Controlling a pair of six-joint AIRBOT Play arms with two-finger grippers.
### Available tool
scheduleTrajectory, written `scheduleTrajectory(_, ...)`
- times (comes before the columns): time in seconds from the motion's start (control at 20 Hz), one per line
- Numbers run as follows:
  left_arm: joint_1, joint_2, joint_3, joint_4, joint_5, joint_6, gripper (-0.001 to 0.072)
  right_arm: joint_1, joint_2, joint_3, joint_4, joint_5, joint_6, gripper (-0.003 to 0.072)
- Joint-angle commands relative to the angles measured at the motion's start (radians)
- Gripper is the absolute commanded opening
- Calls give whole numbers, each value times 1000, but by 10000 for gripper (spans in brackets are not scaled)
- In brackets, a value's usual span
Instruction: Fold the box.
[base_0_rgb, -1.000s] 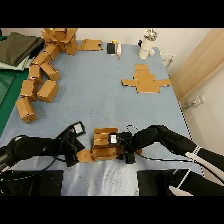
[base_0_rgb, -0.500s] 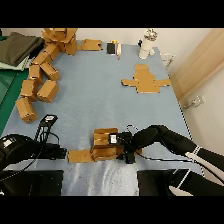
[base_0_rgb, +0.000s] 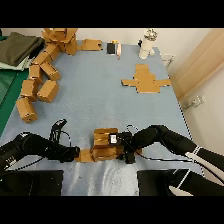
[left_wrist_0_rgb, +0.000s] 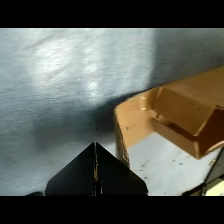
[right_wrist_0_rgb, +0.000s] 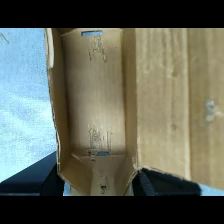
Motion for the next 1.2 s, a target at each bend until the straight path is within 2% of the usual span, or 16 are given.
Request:
scheduleTrajectory(0.0, 0, 19, -2, -121, 38, 52, 9, 1, 0, 0, 0, 0, 0, 502)
scheduleTrajectory(0.25, 1, 115, -3, -125, 14, 45, 9, 1, 0, 0, 0, 0, 0, 502)
scheduleTrajectory(0.55, 0, 116, -77, -140, 69, 52, 9, 1, 0, 0, 0, 0, 0, 502)
scheduleTrajectory(0.8, -2, 116, -95, -363, 122, 246, 9, 1, 0, 0, 0, 0, 0, 502)
scheduleTrajectory(1.15, -5, 101, -96, -389, 143, 264, 9, 1, 0, 0, 0, 0, 0, 502)
